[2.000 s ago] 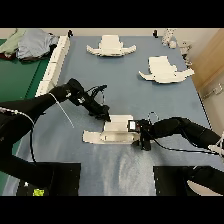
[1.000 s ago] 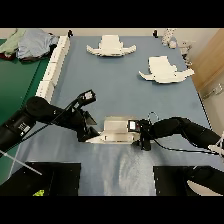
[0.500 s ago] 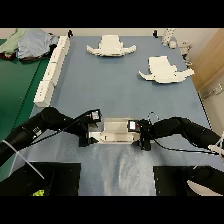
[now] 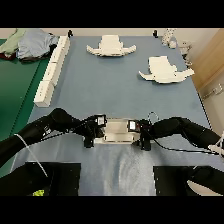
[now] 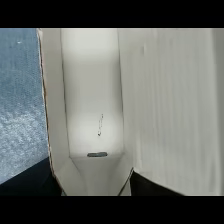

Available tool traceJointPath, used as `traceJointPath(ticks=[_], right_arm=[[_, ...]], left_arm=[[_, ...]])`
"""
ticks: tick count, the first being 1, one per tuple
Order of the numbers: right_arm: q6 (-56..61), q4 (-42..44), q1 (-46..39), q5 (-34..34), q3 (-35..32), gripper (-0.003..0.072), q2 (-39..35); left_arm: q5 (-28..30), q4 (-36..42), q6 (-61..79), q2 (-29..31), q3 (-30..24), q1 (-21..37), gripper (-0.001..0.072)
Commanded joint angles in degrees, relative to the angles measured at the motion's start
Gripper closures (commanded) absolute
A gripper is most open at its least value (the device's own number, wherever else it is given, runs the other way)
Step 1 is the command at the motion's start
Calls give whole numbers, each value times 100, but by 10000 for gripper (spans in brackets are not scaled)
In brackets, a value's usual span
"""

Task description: Fold the box.

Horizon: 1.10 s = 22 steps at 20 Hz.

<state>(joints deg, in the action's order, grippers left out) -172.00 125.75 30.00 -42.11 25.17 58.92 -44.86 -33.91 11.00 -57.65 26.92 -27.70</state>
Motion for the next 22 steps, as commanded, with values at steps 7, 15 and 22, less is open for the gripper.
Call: traceJointPath(ticks=[7,15,22], right_arm=[[0,2,0,4,-2,240,4],[0,2,0,4,-2,240,4],[0,2,0,4,-2,240,4]], left_arm=[[293,822,385,-245,-2,-302,156],[289,-293,-940,-39,33,-297,697],[-125,-2771,-6669,1541,341,284,697]])
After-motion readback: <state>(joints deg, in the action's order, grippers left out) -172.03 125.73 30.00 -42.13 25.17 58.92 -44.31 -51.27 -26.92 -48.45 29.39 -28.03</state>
